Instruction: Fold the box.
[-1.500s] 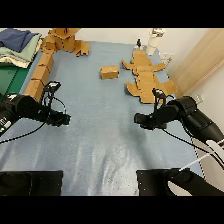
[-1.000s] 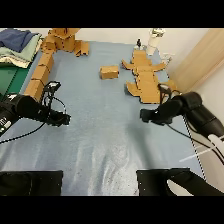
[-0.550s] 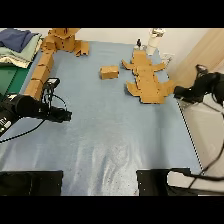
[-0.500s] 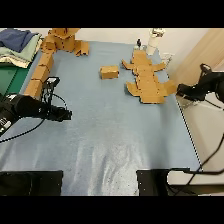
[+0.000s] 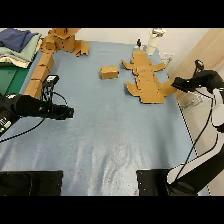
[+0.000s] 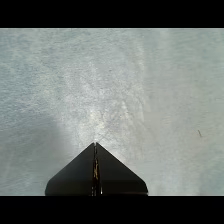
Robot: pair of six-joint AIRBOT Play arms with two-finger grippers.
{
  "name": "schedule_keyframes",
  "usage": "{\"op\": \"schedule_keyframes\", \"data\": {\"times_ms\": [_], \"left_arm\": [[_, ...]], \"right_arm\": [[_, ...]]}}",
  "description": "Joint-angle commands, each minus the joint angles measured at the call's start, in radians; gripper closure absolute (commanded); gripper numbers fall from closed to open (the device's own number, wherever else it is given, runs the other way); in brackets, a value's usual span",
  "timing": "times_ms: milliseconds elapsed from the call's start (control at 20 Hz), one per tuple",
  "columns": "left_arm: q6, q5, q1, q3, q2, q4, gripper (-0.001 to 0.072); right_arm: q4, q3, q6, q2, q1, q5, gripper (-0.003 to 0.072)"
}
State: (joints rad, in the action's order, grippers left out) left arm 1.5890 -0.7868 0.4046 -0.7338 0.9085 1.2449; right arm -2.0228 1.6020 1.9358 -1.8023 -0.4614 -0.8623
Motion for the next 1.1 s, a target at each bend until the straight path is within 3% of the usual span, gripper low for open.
{"op": "schedule_keyframes", "data": {"times_ms": [0, 100, 200, 250, 350, 550, 650, 800, 1050], "left_arm": [[0.002, -0.002, 0.000, 0.000, 0.001, -0.053, 0.0698], [0.003, -0.016, 0.000, 0.000, 0.002, -0.101, 0.0697], [0.027, -0.051, 0.000, -0.001, 0.002, -0.136, 0.0696], [0.043, -0.072, -0.002, -0.001, 0.002, -0.146, 0.0693], [0.097, -0.117, -0.010, -0.001, 0.002, -0.149, 0.0226], [0.109, -0.161, -0.066, -0.009, 0.002, -0.182, 0.0239], [0.071, -0.166, -0.101, -0.009, 0.002, -0.226, 0.0239], [-0.023, -0.164, -0.134, -0.009, 0.002, -0.298, 0.0240], [-0.107, -0.171, -0.138, -0.009, 0.027, -0.322, 0.0240]], "right_arm": [[-0.023, 0.048, 0.048, -0.063, 0.043, -0.026, 0.0254], [-0.011, 0.053, 0.052, -0.070, 0.066, -0.063, 0.0434], [-0.008, 0.053, 0.073, -0.069, 0.082, -0.112, 0.0549], [-0.008, 0.056, 0.072, -0.067, 0.084, -0.149, 0.0660], [-0.009, 0.059, 0.072, -0.053, 0.084, -0.224, 0.0684], [-0.034, 0.050, 0.042, 0.026, 0.084, -0.344, 0.0687], [-0.058, -0.010, 0.016, 0.087, 0.095, -0.361, 0.0687], [-0.080, -0.243, 0.017, 0.224, 0.145, -0.337, 0.0688], [-0.097, -0.735, -0.079, 0.576, 0.285, -0.115, 0.0688]]}}
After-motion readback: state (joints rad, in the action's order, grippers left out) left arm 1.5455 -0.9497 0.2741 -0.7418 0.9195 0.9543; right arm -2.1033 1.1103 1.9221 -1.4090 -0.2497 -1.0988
